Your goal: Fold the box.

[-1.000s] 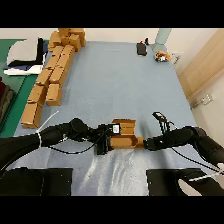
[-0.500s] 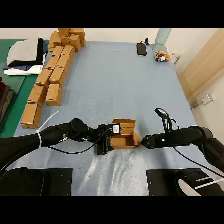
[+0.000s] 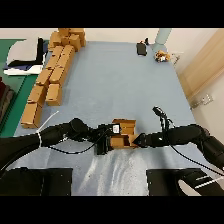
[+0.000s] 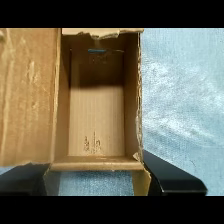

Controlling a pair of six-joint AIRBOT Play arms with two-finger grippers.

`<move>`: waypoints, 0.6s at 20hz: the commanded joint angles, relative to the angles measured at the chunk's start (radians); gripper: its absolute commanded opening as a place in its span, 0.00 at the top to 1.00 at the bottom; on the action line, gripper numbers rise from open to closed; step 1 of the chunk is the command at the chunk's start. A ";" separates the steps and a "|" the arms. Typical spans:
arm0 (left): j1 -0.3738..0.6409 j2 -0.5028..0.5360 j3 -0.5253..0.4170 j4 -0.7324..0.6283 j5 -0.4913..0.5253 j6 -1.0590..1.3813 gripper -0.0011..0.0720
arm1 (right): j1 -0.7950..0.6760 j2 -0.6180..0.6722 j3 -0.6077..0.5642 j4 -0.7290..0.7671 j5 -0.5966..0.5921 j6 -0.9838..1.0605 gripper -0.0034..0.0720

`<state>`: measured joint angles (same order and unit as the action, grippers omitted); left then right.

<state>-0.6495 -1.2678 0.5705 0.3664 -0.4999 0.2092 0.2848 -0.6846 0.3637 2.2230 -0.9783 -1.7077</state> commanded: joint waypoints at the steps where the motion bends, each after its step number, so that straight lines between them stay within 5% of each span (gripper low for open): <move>1: 0.001 0.000 0.001 0.000 0.000 0.000 0.27 | 0.027 -0.013 0.001 0.018 0.030 -0.002 0.32; 7: 0.001 0.000 0.001 0.000 0.000 0.000 0.27 | 0.043 -0.083 0.047 -0.002 0.064 0.021 0.32; 12: 0.001 0.000 0.001 0.000 0.000 0.000 0.27 | 0.254 -0.199 0.142 -0.246 0.101 0.314 0.35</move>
<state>-0.6495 -1.2678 0.5709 0.3664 -0.4999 0.2096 0.4355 -0.8227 0.4610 2.1220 -0.9005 -1.5658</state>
